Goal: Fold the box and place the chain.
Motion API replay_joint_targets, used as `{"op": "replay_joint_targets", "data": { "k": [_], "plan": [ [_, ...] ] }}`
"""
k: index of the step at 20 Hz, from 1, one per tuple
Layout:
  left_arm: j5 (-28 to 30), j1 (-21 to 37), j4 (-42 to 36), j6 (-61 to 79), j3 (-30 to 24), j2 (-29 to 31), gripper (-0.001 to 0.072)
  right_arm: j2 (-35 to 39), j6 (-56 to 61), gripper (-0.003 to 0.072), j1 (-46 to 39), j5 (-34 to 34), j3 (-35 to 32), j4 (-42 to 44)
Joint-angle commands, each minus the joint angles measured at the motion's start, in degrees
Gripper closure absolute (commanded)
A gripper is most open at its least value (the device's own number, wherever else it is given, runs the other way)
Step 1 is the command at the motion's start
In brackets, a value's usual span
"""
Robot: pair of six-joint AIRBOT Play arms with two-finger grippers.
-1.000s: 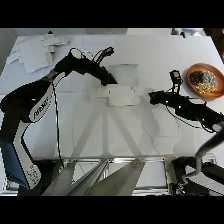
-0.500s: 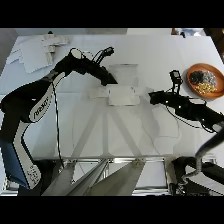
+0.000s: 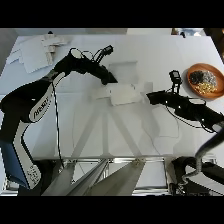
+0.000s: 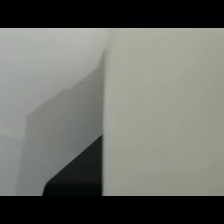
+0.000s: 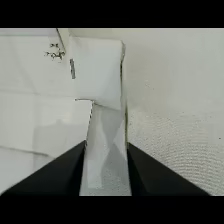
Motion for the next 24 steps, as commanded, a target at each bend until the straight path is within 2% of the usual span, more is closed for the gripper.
{"op": "replay_joint_targets", "data": {
  "k": [1, 5, 7, 10, 13, 16, 18, 20, 24],
  "plan": [
    [-1.97, 0.02, -0.07, -0.28, 0.02, 0.2, 0.0704, 0.76, 0.5, 0.0313, -0.04, 3.32, 0.0, 0.13],
    [-7.17, 0.57, 3.15, -0.7, 0.02, 4.37, 0.0705, 6.71, 0.61, 0.0314, -0.04, 10.86, 0.02, -0.96],
    [-8.85, 1.42, 4.76, -1.57, 0.02, 8.5, 0.0709, 11.72, 5.16, 0.0314, -0.07, 10.25, 0.02, -6.4],
    [-9.38, 3.63, 5.79, -3.23, 0.0, 14.95, 0.071, 20.24, 18.95, 0.0314, -0.07, 6.32, 0.02, -23.69],
    [-15.76, 6.29, 5.99, -5.38, -0.85, 19.1, 0.0712, 28.72, 34.53, 0.0314, -0.07, 4.26, 0.11, -42.56],
    [-17.64, 7.37, 4.33, -3.63, -7.78, 20.76, 0.0712, 36.94, 48.83, 0.0314, -0.07, 3.98, 0.22, -61.29],
    [-15.56, 6.54, 0.55, 0.66, -14.99, 20.7, 0.0711, 41.27, 55.84, 0.0315, -0.07, 4.13, 0.22, -71.69],
    [-9.57, 5.07, -1.38, 4.37, -19.74, 20.68, 0.0711, 43.74, 61.35, 0.0316, -0.07, 4.13, 0.22, -77.37],
    [-0.98, 0.94, 2.93, 11.5, -21.14, 20.13, 0.0709, 43.71, 62.88, 0.0328, -0.04, 4.13, 0.22, -78.38]
  ]
}}
